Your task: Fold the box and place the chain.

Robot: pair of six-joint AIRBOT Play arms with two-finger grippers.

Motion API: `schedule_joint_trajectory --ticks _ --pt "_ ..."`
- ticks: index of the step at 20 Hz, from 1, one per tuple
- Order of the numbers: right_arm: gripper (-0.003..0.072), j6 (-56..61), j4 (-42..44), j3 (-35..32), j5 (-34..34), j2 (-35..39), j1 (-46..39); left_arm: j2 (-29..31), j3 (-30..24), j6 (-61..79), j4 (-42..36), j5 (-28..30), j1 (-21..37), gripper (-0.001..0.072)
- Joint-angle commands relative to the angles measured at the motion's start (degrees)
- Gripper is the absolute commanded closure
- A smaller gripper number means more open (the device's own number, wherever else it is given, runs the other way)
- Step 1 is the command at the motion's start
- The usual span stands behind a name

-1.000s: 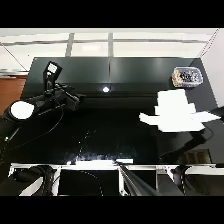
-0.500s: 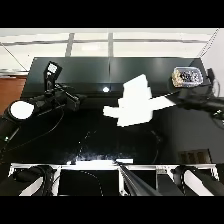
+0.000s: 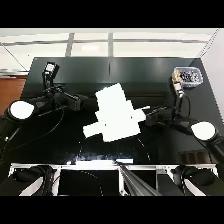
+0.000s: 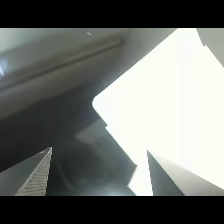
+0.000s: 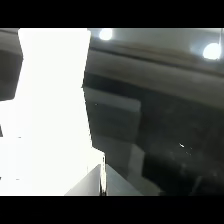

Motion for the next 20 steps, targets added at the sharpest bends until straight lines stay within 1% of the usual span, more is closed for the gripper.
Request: schedule_joint_trajectory --ticks 1,4,6,8,9,11,12,15,17,18,20 --pt "0.0675 0.1 -2.9 -2.3 -5.7 0.6 5.5 -0.5 -0.4 -6.4 -2.3 -6.7 0.0 0.0007" --pt "0.0675 0.3 -2.4 -2.9 -5.1 0.6 5.8 -4.6 -0.5 -15.1 -2.2 -17.7 1.2 0.0006" --pt "0.0674 0.3 -1.4 -2.9 -5.1 0.6 5.8 -8.2 -0.5 -15.4 -2.2 -22.3 3.1 0.0006" --pt "0.0674 0.3 -1.4 -2.9 -5.1 0.6 5.8 -10.2 -0.5 -14.8 -2.8 -22.7 6.7 0.0006" --pt "0.0674 0.4 -1.3 -2.9 -5.1 0.6 5.8 -10.9 -0.5 -13.9 -4.4 -22.8 8.6 0.0006" --pt "0.0674 0.8 -1.3 -2.9 -5.0 0.6 5.8 -12.9 -0.5 -11.5 -8.7 -24.1 12.2 0.0006" --pt "0.0674 0.8 -1.3 -2.9 -4.8 0.6 5.8 -14.4 -0.5 -9.3 -12.1 -25.0 13.4 0.0006" --pt "0.0674 0.8 -1.3 -2.9 -4.4 0.6 5.8 -22.2 -0.5 1.3 -23.4 -32.7 13.1 0.0006" --pt "0.0674 0.8 -1.3 -2.9 -3.9 0.6 5.8 -28.1 0.1 8.8 -29.3 -34.9 11.4 0.0006" --pt "0.0674 0.8 -1.3 -2.9 -3.7 0.6 5.8 -31.0 1.1 11.5 -31.9 -36.4 10.6 0.0006" --pt "0.0674 0.8 -1.0 -2.9 -3.5 0.6 5.8 -35.7 4.1 12.5 -33.8 -39.2 8.5 0.0006"
